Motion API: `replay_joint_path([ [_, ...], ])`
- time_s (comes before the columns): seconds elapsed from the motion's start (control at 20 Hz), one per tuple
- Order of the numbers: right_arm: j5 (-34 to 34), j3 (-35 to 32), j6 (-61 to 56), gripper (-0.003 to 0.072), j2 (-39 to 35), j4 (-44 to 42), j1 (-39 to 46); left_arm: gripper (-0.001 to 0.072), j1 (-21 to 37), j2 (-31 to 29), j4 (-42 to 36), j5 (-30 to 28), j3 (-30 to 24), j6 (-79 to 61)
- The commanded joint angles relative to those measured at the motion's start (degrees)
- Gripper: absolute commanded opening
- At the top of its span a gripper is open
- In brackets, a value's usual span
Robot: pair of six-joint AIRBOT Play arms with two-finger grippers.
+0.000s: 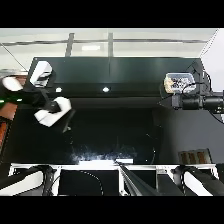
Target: Fold the box and place the chain.
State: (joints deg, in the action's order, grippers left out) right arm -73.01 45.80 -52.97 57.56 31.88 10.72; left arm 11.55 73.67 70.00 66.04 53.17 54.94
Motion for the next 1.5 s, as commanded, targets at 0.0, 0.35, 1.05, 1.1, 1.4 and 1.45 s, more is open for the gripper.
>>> replay_joint_path([
  [0.0, -0.13, 0.00, -1.07, 0.0008, -0.02, -1.36, -0.02, 0.0351, 14.78, -0.26, 1.36, -1.03, 0.17, 3.56],
  [0.35, -0.09, 0.00, -4.35, 0.0008, -0.02, -1.38, -0.02, 0.0349, 15.47, 6.36, -1.42, -24.28, 3.67, -2.64],
  [1.05, -2.29, 0.02, -6.36, 0.0008, -0.02, -1.38, 0.00, 0.0713, 9.53, 11.54, 4.17, -17.00, 20.24, 4.13],
  [1.1, -3.04, 0.02, -5.70, 0.0009, -0.02, -1.16, 0.00, 0.0713, 9.31, 9.44, 4.09, -13.42, 21.79, 5.44],
  [1.4, -3.28, -0.11, -7.19, 0.0003, -4.87, 13.53, -0.02, 0.0023, 3.85, -0.90, 1.64, 6.71, 22.01, 26.18],
  [1.45, 1.79, -0.98, -11.32, 0.0003, -8.17, 19.91, -0.02, 0.0022, 1.92, -2.95, 0.87, 7.65, 19.23, 26.08],
])
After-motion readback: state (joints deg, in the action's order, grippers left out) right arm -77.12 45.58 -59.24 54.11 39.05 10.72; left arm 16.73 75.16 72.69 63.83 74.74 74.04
